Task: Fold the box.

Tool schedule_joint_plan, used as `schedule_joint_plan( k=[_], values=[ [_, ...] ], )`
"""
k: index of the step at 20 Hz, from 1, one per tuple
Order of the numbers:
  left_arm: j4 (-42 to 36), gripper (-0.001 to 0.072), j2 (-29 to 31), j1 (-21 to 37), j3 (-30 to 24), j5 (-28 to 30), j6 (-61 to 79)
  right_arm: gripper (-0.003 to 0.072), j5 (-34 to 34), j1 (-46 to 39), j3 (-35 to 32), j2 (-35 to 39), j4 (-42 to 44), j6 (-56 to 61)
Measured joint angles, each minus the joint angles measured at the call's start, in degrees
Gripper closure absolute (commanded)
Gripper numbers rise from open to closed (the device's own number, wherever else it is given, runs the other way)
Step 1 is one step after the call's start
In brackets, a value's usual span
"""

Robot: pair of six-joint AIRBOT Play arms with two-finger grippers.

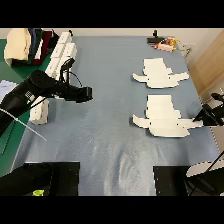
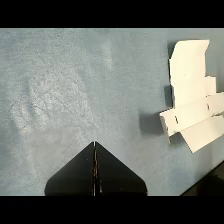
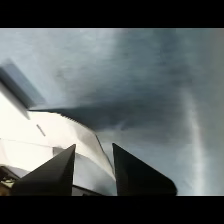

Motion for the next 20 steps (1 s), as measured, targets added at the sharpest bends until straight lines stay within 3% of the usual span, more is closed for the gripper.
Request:
schedule_joint_plan(
  k=[3,4,6,15,20],
  values=[
    [-0.15,0.0693,0.00,0.00,0.00,-0.35,-0.17,0.0438,2.25,-0.11,0.00,-0.57,4.48,-2.78],
    [-0.20,0.0693,0.00,0.00,0.00,-0.42,-0.22,0.0552,3.06,-0.09,0.00,-0.68,6.05,-3.54],
    [-0.22,0.0693,0.00,0.00,0.00,-0.46,-0.37,0.0683,4.39,-0.11,0.00,-0.79,8.04,-4.39],
    [-0.24,0.0693,0.00,0.00,0.00,1.05,-0.17,0.0684,6.25,3.61,-1.66,0.15,21.31,-5.51],
    [-0.22,0.0693,0.00,1.09,0.00,-2.95,-0.04,0.0684,-3.06,12.79,-13.25,8.00,26.40,-5.86]
  ],
)
